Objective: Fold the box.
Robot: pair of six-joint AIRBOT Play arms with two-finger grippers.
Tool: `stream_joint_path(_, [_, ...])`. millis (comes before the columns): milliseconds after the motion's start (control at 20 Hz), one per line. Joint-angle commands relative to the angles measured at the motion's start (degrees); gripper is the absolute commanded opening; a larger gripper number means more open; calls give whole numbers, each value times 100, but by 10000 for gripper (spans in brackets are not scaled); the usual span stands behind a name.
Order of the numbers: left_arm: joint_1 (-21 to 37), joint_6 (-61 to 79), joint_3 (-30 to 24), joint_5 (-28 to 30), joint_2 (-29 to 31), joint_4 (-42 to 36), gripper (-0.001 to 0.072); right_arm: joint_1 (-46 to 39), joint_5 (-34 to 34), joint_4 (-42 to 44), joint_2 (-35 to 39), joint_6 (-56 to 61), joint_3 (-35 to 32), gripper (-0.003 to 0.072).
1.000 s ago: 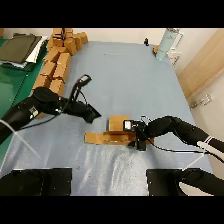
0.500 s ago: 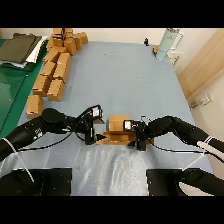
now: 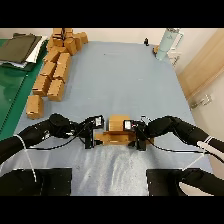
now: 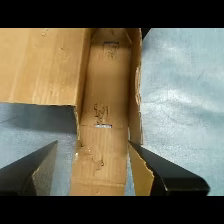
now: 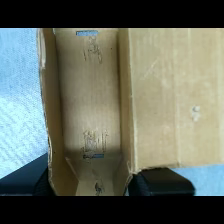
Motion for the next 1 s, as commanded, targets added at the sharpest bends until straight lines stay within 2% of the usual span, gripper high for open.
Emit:
stream_joint_path(0, [-9,63,-2,216,-61,-9,663,0,0,2,4,2,4,515])
stream_joint_path(100, [103,46,-2,313,-61,144,663,0,0,2,4,4,4,515])
stream_joint_path(250, [166,-120,-2,-31,-61,584,663,0,2,2,4,2,4,515])
stream_joint_path(350, [81,-118,20,-271,-61,584,663,0,0,2,4,4,4,515])
stream_joint_path(550, [-273,-428,157,-225,-72,153,662,0,0,2,4,4,4,515])
stream_joint_path(600, [-321,-461,177,-127,-85,105,640,0,2,2,4,4,4,515])
stream_joint_path(700, [-345,-461,181,76,-146,68,383,0,0,2,4,4,4,515])
stream_joint_path(750, [-345,-461,181,103,-168,68,334,0,0,2,4,2,4,515])
stream_joint_path(900, [-348,-457,184,101,-192,52,333,0,0,2,4,4,4,516])
stream_joint_path(950, [-352,-455,184,101,-192,22,297,0,2,2,4,4,4,515])
